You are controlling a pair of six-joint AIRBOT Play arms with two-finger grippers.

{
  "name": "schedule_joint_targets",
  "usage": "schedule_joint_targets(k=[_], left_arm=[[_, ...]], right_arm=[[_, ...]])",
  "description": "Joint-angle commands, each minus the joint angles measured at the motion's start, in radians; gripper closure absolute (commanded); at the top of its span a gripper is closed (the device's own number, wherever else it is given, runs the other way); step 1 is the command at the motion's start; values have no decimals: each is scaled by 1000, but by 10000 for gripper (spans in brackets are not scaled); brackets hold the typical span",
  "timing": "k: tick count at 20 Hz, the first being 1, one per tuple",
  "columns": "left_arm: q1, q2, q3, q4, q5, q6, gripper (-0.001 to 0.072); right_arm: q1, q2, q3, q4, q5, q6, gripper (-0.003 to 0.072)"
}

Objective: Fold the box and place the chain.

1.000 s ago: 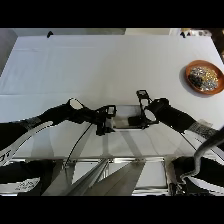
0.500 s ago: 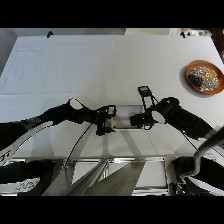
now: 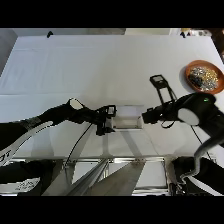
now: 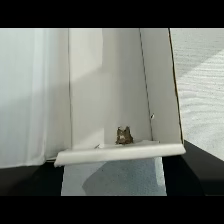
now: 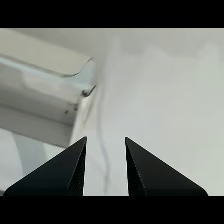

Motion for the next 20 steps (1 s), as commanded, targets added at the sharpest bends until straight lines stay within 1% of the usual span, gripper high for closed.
schedule_joint_targets(k=[1, 4, 6, 7, 11, 12, 14, 16, 20], left_arm=[[0, 1, 0, 0, 0, 0, 538], [0, 1, 0, 0, 0, 0, 538], [0, 1, 0, 0, 0, 0, 538], [0, 1, 0, 0, 0, 0, 538], [0, 1, 0, 0, 0, 0, 538], [0, 1, 0, 0, 0, 0, 538], [0, 1, 0, 0, 0, 0, 538], [0, 1, 0, 0, 0, 0, 538], [0, 1, 0, 0, 0, 0, 538]], right_arm=[[-189, 27, 108, -4, 23, -163, 412], [-414, -6, 143, -3, -77, -262, 420], [-558, -87, 173, -6, -125, -284, 420], [-607, -138, 201, 2, -143, -284, 420], [-735, -393, 410, -3, -141, -285, 420], [-768, -449, 459, -3, -140, -285, 430], [-830, -535, 524, -3, -143, -286, 539], [-890, -594, 547, -3, -153, -307, 539], [-967, -687, 547, -2, -152, -330, 523]])
